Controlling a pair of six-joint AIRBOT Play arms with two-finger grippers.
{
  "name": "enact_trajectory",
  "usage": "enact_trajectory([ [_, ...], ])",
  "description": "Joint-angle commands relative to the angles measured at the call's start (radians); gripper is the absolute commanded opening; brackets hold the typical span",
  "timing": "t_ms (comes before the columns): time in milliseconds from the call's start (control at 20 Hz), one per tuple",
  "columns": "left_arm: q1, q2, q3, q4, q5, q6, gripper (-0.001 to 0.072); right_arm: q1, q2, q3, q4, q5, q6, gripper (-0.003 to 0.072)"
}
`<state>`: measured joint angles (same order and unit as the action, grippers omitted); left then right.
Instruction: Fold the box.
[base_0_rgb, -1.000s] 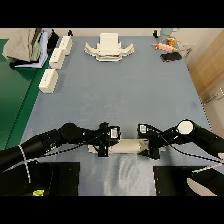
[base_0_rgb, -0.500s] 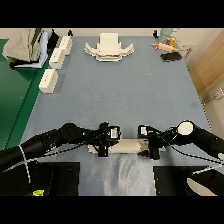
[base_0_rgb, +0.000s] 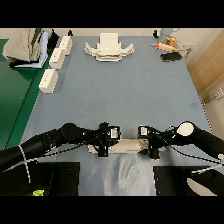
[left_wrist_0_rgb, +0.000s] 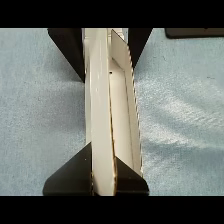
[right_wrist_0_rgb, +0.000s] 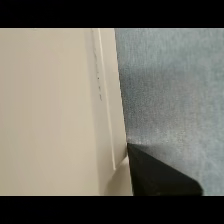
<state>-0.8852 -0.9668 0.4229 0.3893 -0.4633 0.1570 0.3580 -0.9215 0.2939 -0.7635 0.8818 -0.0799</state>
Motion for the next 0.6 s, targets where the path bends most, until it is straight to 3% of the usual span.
enact_trajectory([
  [0,0.0,0.0,0.0,0.0,0.0,0.0,0.0017,0.001,0.0,-0.002,-0.006,0.0,0.0,0.0549],
  [550,0.0,0.0,0.0,0.0,0.0,0.0,0.0017,0.001,0.021,-0.002,-0.006,-0.001,0.0,0.0549],
])
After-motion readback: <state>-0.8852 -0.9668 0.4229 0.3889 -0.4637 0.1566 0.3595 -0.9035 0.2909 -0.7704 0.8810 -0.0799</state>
